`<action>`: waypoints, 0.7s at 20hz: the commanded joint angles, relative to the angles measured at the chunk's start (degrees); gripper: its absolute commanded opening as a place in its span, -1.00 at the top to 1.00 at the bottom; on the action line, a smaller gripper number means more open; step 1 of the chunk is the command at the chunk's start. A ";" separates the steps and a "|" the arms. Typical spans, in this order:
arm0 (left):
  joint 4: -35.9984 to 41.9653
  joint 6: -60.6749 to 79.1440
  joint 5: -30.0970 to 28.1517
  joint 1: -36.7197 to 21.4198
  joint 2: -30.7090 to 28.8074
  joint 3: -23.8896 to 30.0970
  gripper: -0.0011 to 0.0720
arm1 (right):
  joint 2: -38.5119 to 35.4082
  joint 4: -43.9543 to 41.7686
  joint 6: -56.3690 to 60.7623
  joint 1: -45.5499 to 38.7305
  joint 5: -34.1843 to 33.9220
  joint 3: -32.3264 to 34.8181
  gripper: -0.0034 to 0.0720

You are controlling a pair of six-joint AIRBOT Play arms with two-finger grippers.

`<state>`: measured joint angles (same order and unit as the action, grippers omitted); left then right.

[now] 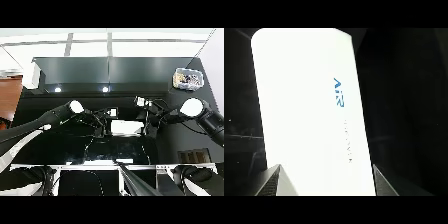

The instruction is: Fold the box and place the chain.

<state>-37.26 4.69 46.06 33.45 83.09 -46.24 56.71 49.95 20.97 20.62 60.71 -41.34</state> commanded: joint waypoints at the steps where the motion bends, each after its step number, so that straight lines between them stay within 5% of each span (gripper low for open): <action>1: 0.00 0.02 0.04 0.00 0.04 -0.04 0.09 | 0.28 0.04 -0.44 0.20 -1.90 0.35 -0.87; 11: 0.00 0.02 0.04 0.00 0.04 -0.04 0.09 | 2.93 0.00 -0.44 0.20 -1.88 0.35 -0.87; 12: 0.00 0.02 0.04 0.00 0.04 -0.04 0.08 | 2.93 0.00 -0.44 0.20 -1.88 0.35 -0.71; 13: 0.00 0.02 0.04 0.00 0.04 -0.04 0.09 | 2.93 -0.07 -0.42 0.20 -1.88 0.35 -0.23; 14: 0.00 0.02 0.04 0.00 0.04 -0.04 0.08 | 2.93 -0.11 -0.42 0.20 -1.88 0.35 -0.22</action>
